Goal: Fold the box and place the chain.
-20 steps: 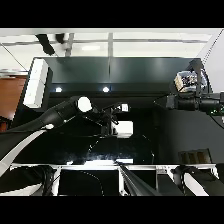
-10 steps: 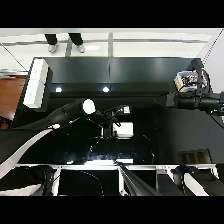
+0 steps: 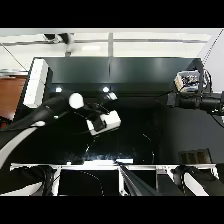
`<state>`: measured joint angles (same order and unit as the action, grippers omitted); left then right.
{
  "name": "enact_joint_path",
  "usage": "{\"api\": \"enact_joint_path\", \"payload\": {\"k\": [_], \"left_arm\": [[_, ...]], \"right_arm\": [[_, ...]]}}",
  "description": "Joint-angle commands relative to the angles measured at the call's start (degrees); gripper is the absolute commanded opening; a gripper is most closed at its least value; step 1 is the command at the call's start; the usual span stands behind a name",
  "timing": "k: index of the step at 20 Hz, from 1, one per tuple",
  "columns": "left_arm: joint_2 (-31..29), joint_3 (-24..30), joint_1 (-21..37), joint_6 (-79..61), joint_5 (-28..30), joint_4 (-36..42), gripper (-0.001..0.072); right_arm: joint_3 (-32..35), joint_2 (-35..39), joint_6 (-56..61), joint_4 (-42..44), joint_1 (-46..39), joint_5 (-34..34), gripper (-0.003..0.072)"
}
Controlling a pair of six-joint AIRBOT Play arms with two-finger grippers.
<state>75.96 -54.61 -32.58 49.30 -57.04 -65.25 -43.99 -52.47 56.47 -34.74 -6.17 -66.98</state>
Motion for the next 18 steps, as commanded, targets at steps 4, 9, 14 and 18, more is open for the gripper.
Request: {"api": "enact_joint_path", "payload": {"k": [4,9,14,18], "left_arm": [[-17.5,12.0,25.4,10.8,-8.8,-3.6,0.0338],[-28.0,20.2,53.0,11.0,-11.8,-8.0,0.0338],[-28.2,19.6,70.3,7.2,-5.1,-9.1,0.0338],[-26.3,19.5,71.4,-0.9,4.1,-9.1,0.0338]], "right_arm": [[0.0,0.0,-0.2,0.1,-2.3,-2.4,0.004],[0.0,0.0,-0.8,0.0,-2.3,-2.2,0.004],[0.0,0.0,-0.7,0.0,-2.3,-2.4,0.004],[0.0,0.0,0.3,0.0,-2.3,-2.3,0.004]]}}
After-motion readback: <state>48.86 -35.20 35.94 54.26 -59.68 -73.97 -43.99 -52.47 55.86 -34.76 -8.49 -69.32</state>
